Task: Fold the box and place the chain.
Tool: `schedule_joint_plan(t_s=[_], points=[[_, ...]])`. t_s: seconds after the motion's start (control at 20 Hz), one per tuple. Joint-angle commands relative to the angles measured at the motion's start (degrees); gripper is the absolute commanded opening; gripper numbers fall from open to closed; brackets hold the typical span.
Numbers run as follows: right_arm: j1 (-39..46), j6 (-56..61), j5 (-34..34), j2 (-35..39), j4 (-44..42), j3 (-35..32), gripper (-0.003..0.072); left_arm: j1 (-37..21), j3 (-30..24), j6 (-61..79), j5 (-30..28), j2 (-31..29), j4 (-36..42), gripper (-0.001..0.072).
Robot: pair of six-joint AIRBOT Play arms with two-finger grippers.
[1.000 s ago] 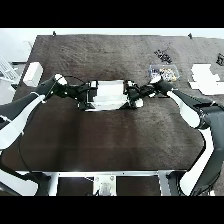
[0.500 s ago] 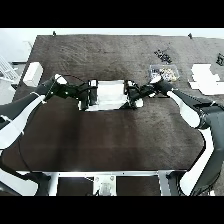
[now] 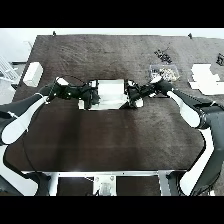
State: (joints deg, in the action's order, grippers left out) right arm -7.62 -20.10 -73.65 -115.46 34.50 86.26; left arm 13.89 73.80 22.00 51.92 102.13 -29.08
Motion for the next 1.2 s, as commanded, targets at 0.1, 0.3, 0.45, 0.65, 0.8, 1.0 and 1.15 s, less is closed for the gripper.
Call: schedule_joint_plan(t_s=[0.1, 0.3, 0.45, 0.65, 0.8, 1.0, 1.15], points=[[-0.1, 0.0, -0.1, 0.0, 0.1, 0.0, 0.0555, -0.3, 0.1, 4.1, -1.8, 2.1, 2.8, 0.0284], [-0.1, 0.0, -0.1, 0.0, 0.1, 0.0, 0.0555, -0.3, 0.2, 6.2, -1.4, 3.7, 4.3, 0.0285], [-0.1, 0.0, -0.1, 0.0, 0.1, 0.0, 0.0555, -0.3, 0.7, 6.6, -1.4, 4.0, 5.5, 0.0287], [-0.1, 0.0, -0.1, 0.0, 0.1, 0.0, 0.0555, -0.3, 0.7, 6.6, -0.8, 4.0, 5.8, 0.0373], [-0.1, 0.0, -0.1, 0.0, 0.1, 0.0, 0.0555, -0.3, 0.7, 6.6, -0.4, 4.0, 5.8, 0.0422], [-0.1, 0.0, -0.1, 0.0, 0.1, 0.0, 0.0555, -0.3, 0.7, 6.5, -0.4, 4.0, 5.7, 0.0600], [-0.1, 0.0, -0.1, 0.0, 0.1, 0.0, 0.0555, -0.3, 0.7, 6.6, -0.9, 4.0, 5.7, 0.0600]])
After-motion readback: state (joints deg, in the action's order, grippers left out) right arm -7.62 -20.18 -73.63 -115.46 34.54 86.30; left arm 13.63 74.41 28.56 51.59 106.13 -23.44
